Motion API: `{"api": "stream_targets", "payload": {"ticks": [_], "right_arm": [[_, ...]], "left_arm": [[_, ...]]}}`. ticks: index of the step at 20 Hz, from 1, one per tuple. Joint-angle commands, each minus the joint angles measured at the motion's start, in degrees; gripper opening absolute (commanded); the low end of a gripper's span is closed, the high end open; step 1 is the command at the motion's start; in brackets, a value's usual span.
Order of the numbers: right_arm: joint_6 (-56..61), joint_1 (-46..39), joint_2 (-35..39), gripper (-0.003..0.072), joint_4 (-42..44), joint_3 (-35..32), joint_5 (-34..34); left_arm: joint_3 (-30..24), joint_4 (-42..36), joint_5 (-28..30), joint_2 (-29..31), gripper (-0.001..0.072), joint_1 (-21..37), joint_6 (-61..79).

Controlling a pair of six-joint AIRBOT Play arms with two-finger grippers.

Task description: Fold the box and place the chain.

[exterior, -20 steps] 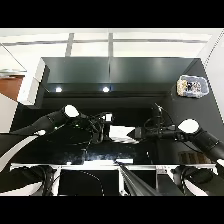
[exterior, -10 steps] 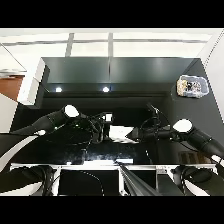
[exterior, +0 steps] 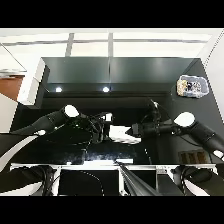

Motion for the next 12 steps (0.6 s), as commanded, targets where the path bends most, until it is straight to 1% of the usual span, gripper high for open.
{"api": "stream_targets", "payload": {"ticks": [1,4,5,6,8,12], "right_arm": [[-0.07,-4.26,1.20,0.0051,-1.40,7.54,9.77],[0.02,-12.81,3.61,0.0051,-5.38,12.44,14.86],[0.02,-15.89,4.42,0.0051,-5.75,12.94,16.39],[0.02,-19.17,5.25,0.0051,-5.81,12.96,18.03],[-0.02,-24.44,6.32,0.0051,-7.32,12.96,20.79],[-0.13,-30.95,7.37,0.0051,-10.43,12.96,22.03]], "left_arm": [[0.02,0.72,0.00,0.00,0.0444,0.07,0.13],[0.22,4.04,-0.46,0.20,0.0447,0.11,0.11],[0.44,4.37,-1.01,0.39,0.0509,0.22,0.09],[0.70,4.33,-1.73,0.83,0.0707,0.35,-0.13],[1.11,4.92,-2.60,2.71,0.0715,0.72,-2.82],[1.11,9.94,-6.78,10.36,0.0716,3.26,-9.68]]}}
